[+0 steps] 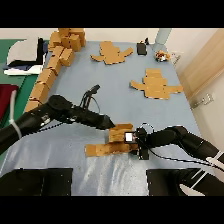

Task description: Fold the box.

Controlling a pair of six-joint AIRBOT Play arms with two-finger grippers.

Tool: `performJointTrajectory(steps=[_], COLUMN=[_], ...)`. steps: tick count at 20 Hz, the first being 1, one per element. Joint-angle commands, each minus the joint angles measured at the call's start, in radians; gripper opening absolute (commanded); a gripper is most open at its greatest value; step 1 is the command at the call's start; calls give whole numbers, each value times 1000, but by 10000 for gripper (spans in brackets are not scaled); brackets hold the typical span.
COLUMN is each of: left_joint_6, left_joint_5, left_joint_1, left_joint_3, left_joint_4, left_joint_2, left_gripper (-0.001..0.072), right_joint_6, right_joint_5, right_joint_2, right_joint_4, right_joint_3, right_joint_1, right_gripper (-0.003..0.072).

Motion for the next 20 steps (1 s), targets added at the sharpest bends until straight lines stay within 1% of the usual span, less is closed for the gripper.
performJointTrajectory(steps=[1,5,7,8,10,11,12,13,14,15,16,17,19,20], left_joint_6=[79,254,320,364,551,643,699,761,824,904,964,990,990,993], left_joint_5=[-85,-111,-108,-108,-100,-88,-51,13,53,80,93,94,116,148], left_joint_1=[32,30,30,30,36,39,38,36,36,36,36,36,11,-11], left_joint_3=[-49,-164,-202,-214,-251,-279,-309,-347,-373,-391,-395,-395,-394,-394], left_joint_4=[125,136,188,235,256,256,245,193,130,76,46,31,31,32], left_joint_2=[127,287,360,391,425,423,415,403,388,368,344,314,257,232], left_gripper=[11,10,11,12,16,18,209,561,619,620,643,697,697,697], right_joint_6=[0,0,0,0,0,0,0,0,0,0,0,0,0,0], right_joint_5=[0,0,0,0,0,0,0,0,0,0,0,0,0,0], right_joint_2=[1,1,1,1,1,1,1,1,1,1,1,1,1,1], right_joint_4=[0,0,0,0,0,0,1,0,0,0,0,0,0,0], right_joint_3=[0,0,0,0,1,1,0,0,1,1,1,1,1,1], right_joint_1=[1,1,1,1,1,1,1,1,1,1,1,1,1,1], right_gripper=[511,511,511,511,511,511,511,511,511,511,511,511,511,511])
